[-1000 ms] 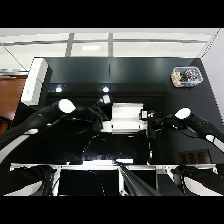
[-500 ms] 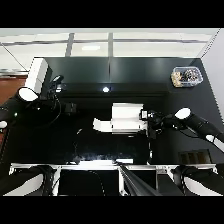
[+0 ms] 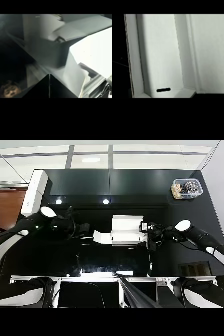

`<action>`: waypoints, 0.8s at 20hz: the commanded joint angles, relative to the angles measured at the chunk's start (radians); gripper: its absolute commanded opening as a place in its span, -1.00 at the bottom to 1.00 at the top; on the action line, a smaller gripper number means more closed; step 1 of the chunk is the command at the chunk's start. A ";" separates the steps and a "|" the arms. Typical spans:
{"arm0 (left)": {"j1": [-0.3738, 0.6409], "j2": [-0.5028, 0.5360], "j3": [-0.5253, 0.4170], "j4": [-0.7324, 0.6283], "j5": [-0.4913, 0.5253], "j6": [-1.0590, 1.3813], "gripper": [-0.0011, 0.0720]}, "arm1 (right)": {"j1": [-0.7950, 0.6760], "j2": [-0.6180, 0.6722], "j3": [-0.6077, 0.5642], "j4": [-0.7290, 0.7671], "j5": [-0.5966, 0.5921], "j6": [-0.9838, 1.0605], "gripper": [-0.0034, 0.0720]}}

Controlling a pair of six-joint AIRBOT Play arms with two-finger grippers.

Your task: Fold the box and place the chain.

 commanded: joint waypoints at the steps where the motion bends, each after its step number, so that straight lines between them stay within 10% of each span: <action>1: -0.085 -0.044 -0.003 -0.100 0.085 0.030 -0.90 | 0.000 0.000 0.000 0.000 0.000 0.000 -0.43; 8: -0.118 -0.043 0.003 -0.178 0.058 0.141 -0.89 | 0.000 0.000 0.000 0.000 0.000 0.001 -0.43; 11: -0.116 -0.042 0.024 -0.200 0.036 0.151 0.21 | 0.000 0.000 0.000 0.000 0.000 0.000 -0.43; 16: -0.101 -0.042 0.077 -0.200 -0.005 0.150 0.95 | 0.000 0.000 0.000 0.000 0.000 0.000 -0.43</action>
